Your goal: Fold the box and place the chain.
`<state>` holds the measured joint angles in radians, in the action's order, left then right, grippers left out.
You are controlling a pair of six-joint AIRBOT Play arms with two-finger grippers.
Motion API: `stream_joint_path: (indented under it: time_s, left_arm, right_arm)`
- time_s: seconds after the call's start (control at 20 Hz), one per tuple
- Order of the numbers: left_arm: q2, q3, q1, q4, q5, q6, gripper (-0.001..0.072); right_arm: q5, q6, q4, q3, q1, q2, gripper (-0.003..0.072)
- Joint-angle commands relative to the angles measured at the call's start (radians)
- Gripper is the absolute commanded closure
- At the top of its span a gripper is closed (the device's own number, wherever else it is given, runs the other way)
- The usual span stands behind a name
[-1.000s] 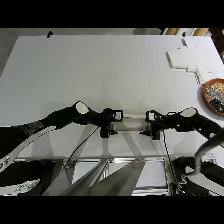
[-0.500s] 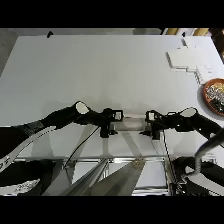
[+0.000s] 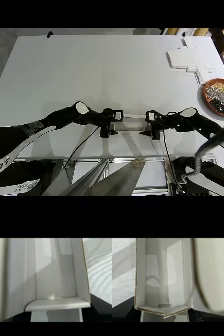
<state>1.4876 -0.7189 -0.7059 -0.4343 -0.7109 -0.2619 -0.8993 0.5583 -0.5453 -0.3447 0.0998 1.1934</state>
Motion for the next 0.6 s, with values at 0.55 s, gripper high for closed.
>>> stream_joint_path:
  time_s: [0.55]
  left_arm:
    - [-0.002, 0.0, 0.048, -0.056, -0.075, 0.064, 0.0013]
  right_arm:
    - [-0.003, 0.0, 0.0, -0.001, 0.0, -0.001, 0.0274]
